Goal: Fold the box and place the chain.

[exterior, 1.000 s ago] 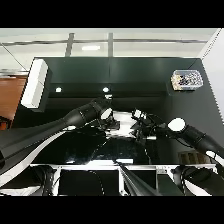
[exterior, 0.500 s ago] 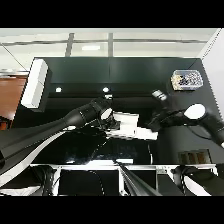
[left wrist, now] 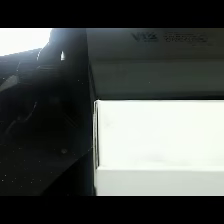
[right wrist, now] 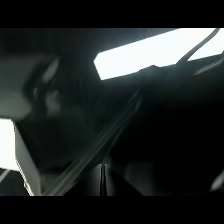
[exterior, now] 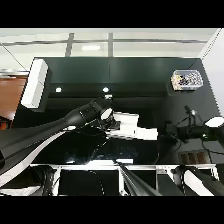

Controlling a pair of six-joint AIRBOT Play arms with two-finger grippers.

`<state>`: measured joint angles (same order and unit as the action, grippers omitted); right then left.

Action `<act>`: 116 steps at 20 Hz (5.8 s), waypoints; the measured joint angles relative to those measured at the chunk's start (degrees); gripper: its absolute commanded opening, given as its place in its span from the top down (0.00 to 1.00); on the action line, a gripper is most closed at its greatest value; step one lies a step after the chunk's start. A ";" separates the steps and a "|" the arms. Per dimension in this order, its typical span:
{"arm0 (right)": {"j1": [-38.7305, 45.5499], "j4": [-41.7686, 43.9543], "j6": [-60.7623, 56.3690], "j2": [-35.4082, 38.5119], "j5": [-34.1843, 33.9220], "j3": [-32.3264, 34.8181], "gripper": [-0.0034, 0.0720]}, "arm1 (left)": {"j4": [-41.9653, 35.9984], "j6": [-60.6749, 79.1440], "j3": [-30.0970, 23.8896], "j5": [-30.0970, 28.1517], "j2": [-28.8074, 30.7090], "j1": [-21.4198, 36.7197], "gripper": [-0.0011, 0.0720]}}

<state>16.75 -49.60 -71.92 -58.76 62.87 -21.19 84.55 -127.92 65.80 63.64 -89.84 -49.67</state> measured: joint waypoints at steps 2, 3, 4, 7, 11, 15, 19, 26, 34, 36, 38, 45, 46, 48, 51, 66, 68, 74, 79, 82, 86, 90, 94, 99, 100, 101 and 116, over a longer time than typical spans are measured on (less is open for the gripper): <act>-3.65 5.88 2.38 -2.34 -0.09 1.75 0.94 | 0.00 0.00 0.00 0.00 0.02 0.00 0.95; -5.81 8.92 3.87 -3.61 -0.72 2.25 0.94 | 0.00 0.00 0.00 0.02 0.00 0.00 0.95; -8.26 12.59 5.90 -5.03 -1.97 2.43 0.94 | 0.00 0.00 0.00 0.02 0.02 0.00 0.95; -13.31 21.20 12.00 -7.74 -3.39 0.85 0.73 | 0.00 0.02 0.00 0.02 0.02 0.00 0.95; -14.82 23.37 15.76 -8.92 -0.72 -4.26 0.15 | 0.00 0.00 0.00 0.04 0.00 0.00 0.95; -15.26 23.91 16.65 -9.22 3.28 -7.30 0.15 | 0.00 0.00 0.00 0.04 0.00 0.00 0.95; -17.03 24.26 15.23 -9.31 4.57 -8.44 0.33 | 0.00 0.00 0.00 0.04 0.02 0.00 0.95; -25.40 19.61 3.61 -9.31 1.86 -12.22 0.33 | 0.02 0.00 0.00 -0.02 0.00 0.00 0.95; -43.17 -9.55 -32.06 -9.29 -6.10 -21.38 0.33 | 0.00 0.02 0.00 -0.55 0.02 0.81 0.95; -47.25 -17.14 -41.88 -9.33 -6.67 -23.17 0.34 | 0.00 0.00 0.00 -0.55 0.00 1.11 0.95; -50.58 -22.49 -49.18 -9.62 -6.67 -24.65 0.51 | 0.02 0.02 0.00 -0.52 0.00 1.33 0.95; -55.84 -29.88 -59.98 -13.53 -5.31 -28.13 0.51 | 0.02 0.02 0.00 -0.50 0.00 1.55 0.95; -56.17 -30.36 -60.39 -14.40 -4.94 -28.81 0.51 | 0.02 0.00 0.00 -0.50 0.00 1.55 0.95; -56.76 -31.63 -61.11 -16.13 -3.96 -30.25 0.51 | 0.02 0.00 0.00 -0.50 0.00 1.55 0.95; -57.24 -33.48 -62.60 -17.84 -2.10 -31.43 0.52 | 0.02 0.00 0.00 -0.50 0.00 1.55 0.95; -57.57 -33.86 -64.17 -20.48 -1.99 -32.13 0.78 | 0.04 0.02 0.02 -0.46 0.00 1.55 0.95; -57.57 -33.70 -64.19 -20.48 -2.49 -32.13 0.77 | 0.04 -0.15 0.00 -0.44 0.00 1.57 0.95; -57.57 -33.59 -64.04 -20.52 -2.91 -32.13 0.89 | 0.07 0.02 0.02 -0.63 0.02 1.57 0.95; -57.57 -33.79 -64.17 -19.71 -2.97 -32.13 0.20 | 0.04 0.00 0.02 -0.48 0.02 1.57 0.95; -57.57 -34.40 -62.77 -17.99 -2.36 -32.17 0.19 | 0.04 0.00 0.02 -0.48 0.00 1.57 0.95; -57.51 -34.93 -57.88 -12.31 -0.22 -32.79 0.19 | 0.02 0.00 0.02 -0.50 0.02 1.57 0.95; -56.61 -42.75 -54.84 -2.23 3.63 -33.14 0.19 | 0.02 0.00 0.02 -0.52 0.02 1.57 0.95; -50.99 -62.47 -53.40 4.09 6.47 -32.83 0.11 | 0.02 0.00 0.02 -0.57 0.02 1.57 0.95; -30.45 -68.13 -53.07 3.02 -8.76 -29.75 0.01 | 0.02 0.00 0.02 -0.59 0.00 1.57 0.95; -26.01 -66.34 -53.09 1.18 -12.79 -29.83 0.01 | 0.02 0.00 0.02 -0.59 0.02 1.57 0.95; -22.27 -64.54 -53.11 -1.01 -15.98 -30.64 0.01 | 0.02 0.00 0.02 -0.59 0.00 1.57 0.95; -4.48 -50.71 -43.58 -48.68 -2.84 -78.05 0.19 | 0.02 0.00 0.02 -0.11 0.00 1.57 0.95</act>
<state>12.27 -100.31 -115.50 -107.44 60.03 -99.24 84.58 -127.92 65.82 63.53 -89.84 -48.10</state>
